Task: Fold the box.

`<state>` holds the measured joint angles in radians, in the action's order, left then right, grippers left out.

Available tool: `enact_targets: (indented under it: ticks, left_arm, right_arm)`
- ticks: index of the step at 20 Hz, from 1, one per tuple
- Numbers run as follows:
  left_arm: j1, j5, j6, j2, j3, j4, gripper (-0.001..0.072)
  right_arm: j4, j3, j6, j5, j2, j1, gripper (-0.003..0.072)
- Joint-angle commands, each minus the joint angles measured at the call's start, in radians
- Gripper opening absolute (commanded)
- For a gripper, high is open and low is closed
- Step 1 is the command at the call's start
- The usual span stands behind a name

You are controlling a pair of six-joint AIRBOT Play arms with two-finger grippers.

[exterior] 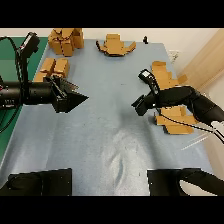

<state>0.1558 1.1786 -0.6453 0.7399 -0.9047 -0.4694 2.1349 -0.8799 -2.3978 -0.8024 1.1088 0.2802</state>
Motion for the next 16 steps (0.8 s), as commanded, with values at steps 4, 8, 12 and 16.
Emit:
enact_targets:
  ticks: [4,8,12,16]
  left_arm:
    - [0.0,0.0,0.0,0.0,0.0,0.0,0.0649]
    - [0.0,0.0,0.0,0.0,0.0,0.0,0.0649]
    - [0.0,0.0,0.0,0.0,0.0,0.0,0.0649]
    - [0.0,0.0,0.0,0.0,0.0,0.0,0.0649]
  right_arm:
    - [0.0,-0.001,0.0,0.0,0.0,0.0,0.0006]
    - [0.0,-0.001,0.001,-0.002,0.0,0.0,0.0006]
    - [0.001,-0.026,0.173,-0.08,-0.013,0.0,0.0007]
    - [-0.016,-0.193,0.483,-0.224,-0.068,-0.029,0.0007]
